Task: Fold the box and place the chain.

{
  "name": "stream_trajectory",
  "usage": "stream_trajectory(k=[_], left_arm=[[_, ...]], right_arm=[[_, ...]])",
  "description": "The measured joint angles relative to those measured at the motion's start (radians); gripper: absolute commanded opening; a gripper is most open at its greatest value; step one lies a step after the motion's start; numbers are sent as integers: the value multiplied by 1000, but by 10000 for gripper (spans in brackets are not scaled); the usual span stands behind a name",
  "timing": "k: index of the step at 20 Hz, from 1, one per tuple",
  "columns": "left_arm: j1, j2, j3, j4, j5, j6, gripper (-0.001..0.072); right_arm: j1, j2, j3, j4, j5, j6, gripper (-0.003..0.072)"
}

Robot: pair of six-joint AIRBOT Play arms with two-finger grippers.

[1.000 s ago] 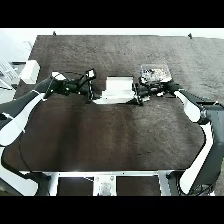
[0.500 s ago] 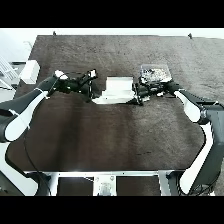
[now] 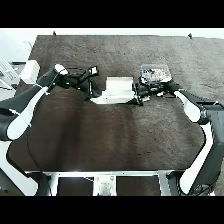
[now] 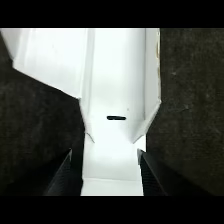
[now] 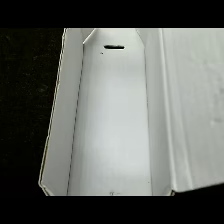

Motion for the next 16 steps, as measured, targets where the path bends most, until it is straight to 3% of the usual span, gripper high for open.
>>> stream_trajectory(k=[8, 10, 16], left_arm=[[0, -27, 47, -5, -34, -41, 496], [0, -29, 49, -8, -46, -52, 716], [-2, -41, 50, -5, -34, -98, 714]], right_arm=[[0, 0, 0, 0, 0, 0, 583], [0, 0, 0, 0, 0, 0, 582], [0, 0, 0, 0, 0, 0, 582]])
